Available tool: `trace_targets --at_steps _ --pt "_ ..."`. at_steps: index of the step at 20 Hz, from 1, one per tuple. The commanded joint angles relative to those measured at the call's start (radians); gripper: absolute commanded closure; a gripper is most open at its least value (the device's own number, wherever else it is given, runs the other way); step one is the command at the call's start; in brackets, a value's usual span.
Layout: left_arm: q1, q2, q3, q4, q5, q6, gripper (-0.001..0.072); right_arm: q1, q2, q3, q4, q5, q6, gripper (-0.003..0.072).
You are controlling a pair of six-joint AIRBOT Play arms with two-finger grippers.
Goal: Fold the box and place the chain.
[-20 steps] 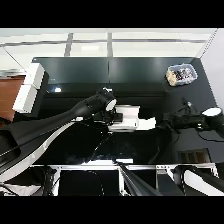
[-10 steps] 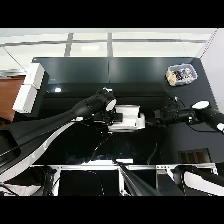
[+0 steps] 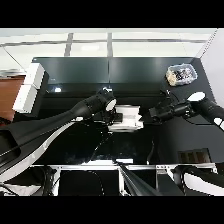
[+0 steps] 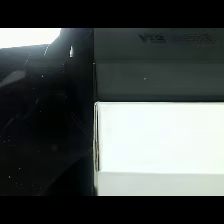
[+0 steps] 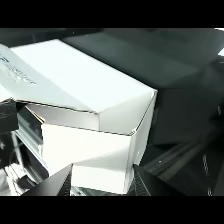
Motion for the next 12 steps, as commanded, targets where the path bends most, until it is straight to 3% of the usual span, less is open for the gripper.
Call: trace_targets --at_steps 1,8,10,12 --pt "0.001 0.000 0.001 0.000 0.001 0.000 0.0682 0.058 0.000 0.023 -0.048 -0.010 0.060 0.0261" --pt "0.001 0.000 0.001 0.000 0.001 0.000 0.0682 0.205 0.000 0.124 -0.169 -0.093 0.257 0.0262" --pt "0.001 0.000 0.001 0.000 0.001 0.000 0.0682 0.251 0.000 0.153 -0.221 -0.117 0.350 0.0373" --pt "0.001 0.000 0.001 0.000 0.000 0.000 0.0682 0.297 0.000 0.168 -0.294 -0.134 0.434 0.0373"
